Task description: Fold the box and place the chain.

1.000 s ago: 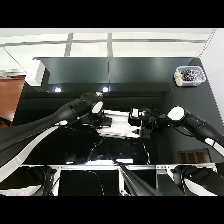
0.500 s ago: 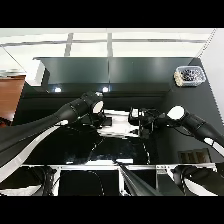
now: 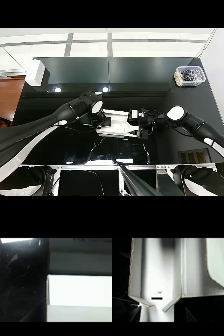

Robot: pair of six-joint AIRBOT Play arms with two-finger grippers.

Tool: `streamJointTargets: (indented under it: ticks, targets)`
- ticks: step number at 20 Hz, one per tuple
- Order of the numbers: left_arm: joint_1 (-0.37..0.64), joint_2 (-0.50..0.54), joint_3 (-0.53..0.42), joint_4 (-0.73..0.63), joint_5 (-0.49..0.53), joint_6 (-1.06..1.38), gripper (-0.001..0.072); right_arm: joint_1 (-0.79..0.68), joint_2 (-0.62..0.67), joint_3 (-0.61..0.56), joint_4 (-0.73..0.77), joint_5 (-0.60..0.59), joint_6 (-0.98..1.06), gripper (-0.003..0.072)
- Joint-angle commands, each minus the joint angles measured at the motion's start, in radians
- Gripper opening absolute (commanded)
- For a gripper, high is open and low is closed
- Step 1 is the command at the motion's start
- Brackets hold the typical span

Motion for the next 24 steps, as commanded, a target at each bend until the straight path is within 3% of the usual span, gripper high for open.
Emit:
streamJointTargets:
  ticks: [1,9,10,11,12,13,14,20,23,24]
  targets:
    - [0.000,0.005,0.001,-0.005,0.006,0.006,0.0028,0.001,0.000,0.000,0.001,0.006,-0.001,0.0598]
    - [0.003,0.005,0.001,-0.009,0.054,-0.018,0.0029,0.018,-0.028,0.000,0.012,0.000,-0.001,0.0596]
    - [0.005,0.005,0.001,-0.009,0.056,-0.018,0.0028,0.018,-0.029,0.000,0.011,0.000,-0.001,0.0472]
    - [0.005,0.005,0.001,-0.008,0.055,-0.017,0.0029,0.018,-0.029,0.001,0.012,-0.002,-0.001,0.0409]
    - [0.005,0.005,0.001,-0.008,0.054,-0.016,0.0029,0.018,-0.029,0.001,0.012,-0.009,-0.001,0.0406]
    - [0.005,0.005,0.001,-0.008,0.054,-0.016,0.0028,0.018,-0.029,0.001,0.012,-0.011,-0.001,0.0239]
    - [0.005,0.005,0.001,-0.008,0.054,-0.015,0.0028,0.018,-0.029,0.001,0.012,-0.019,-0.001,0.0188]
    - [0.005,0.005,0.001,-0.008,0.055,-0.013,0.0029,0.060,-0.059,0.001,0.189,-0.114,-0.002,0.0189]
    - [0.005,0.005,0.001,-0.008,0.055,-0.013,0.0029,0.101,-0.089,0.001,0.198,-0.150,0.000,0.0191]
    - [0.005,0.005,0.001,-0.008,0.055,-0.013,0.0029,0.103,-0.093,0.000,0.199,-0.150,0.000,0.0228]
